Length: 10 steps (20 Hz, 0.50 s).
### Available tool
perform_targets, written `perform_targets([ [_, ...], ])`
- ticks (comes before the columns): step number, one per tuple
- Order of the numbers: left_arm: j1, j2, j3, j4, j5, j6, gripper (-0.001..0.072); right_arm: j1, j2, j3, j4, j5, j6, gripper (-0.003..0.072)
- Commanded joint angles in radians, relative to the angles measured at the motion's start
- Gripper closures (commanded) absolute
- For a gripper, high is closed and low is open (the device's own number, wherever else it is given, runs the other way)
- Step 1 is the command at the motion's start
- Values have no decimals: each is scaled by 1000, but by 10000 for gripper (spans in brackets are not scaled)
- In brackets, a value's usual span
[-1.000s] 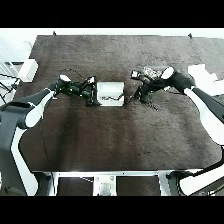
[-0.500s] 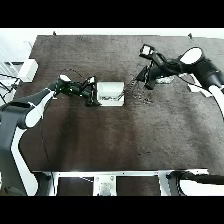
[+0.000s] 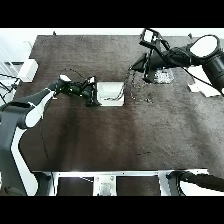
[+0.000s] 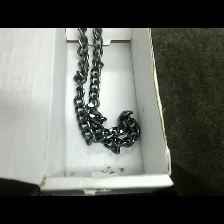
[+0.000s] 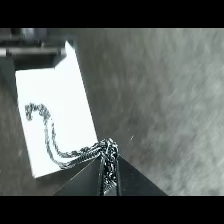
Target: Fold the box and place the chain.
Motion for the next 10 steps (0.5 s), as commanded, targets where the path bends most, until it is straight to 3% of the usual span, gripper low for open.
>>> perform_targets([
  [1,1,0,0,0,0,0,216,36,5,53,0,-8,1,680],
  [10,1,0,0,0,0,0,215,82,5,130,1,-27,27,680],
])
